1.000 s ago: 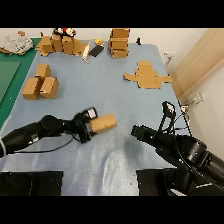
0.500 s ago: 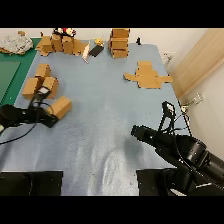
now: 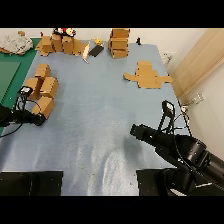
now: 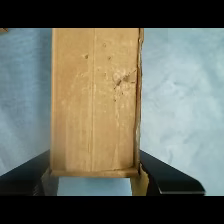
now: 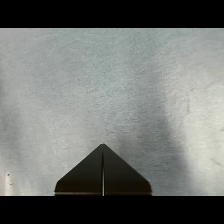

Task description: Fold the box.

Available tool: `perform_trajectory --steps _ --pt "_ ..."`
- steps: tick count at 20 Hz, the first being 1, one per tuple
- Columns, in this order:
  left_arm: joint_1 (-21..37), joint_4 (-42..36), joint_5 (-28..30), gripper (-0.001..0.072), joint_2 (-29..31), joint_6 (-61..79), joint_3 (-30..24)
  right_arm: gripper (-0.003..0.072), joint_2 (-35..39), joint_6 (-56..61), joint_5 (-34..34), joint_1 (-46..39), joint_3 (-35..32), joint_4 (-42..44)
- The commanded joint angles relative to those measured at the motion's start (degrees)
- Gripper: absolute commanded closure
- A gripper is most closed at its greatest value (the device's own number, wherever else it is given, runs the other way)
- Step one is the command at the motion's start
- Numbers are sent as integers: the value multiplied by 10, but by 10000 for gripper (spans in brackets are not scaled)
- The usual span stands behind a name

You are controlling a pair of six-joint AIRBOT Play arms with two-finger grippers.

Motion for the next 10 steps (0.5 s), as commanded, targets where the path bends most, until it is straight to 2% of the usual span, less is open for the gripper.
perform_trajectory --steps 1,6,10 --pt "-7 -6 44 359 -67 -47 45 681 0 0 10 0 0 0" --pt "-39 -37 47 359 -143 -59 140 681 0 0 10 0 0 0" --pt "-56 -37 66 360 -185 -64 186 681 0 0 10 0 0 0"
